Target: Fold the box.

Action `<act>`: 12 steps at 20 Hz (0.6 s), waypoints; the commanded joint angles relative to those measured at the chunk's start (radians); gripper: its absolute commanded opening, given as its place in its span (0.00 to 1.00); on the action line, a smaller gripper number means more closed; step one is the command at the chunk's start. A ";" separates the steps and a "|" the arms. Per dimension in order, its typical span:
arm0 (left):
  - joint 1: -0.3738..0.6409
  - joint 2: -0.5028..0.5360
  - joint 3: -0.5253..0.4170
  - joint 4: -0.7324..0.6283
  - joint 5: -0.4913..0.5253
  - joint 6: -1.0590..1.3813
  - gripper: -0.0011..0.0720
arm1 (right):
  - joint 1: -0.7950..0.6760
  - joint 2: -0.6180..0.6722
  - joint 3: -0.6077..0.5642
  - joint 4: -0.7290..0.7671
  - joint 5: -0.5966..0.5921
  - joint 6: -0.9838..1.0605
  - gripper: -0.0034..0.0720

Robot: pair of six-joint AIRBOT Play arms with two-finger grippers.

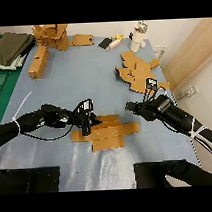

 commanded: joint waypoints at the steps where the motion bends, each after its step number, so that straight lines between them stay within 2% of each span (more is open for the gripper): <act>1: 0.000 0.002 -0.002 0.043 -0.055 -0.068 0.03 | 0.002 0.000 0.000 0.005 0.001 -0.002 0.05; 4: 0.000 0.021 -0.002 0.090 -0.066 -0.106 0.03 | 0.002 0.000 0.000 0.006 0.001 -0.010 0.05; 7: 0.002 0.060 -0.002 0.092 -0.058 -0.116 0.03 | 0.002 0.000 0.000 0.008 0.001 -0.010 0.05; 12: 0.002 0.062 -0.003 0.091 -0.042 -0.139 0.03 | 0.002 0.000 0.000 0.008 0.001 -0.010 0.05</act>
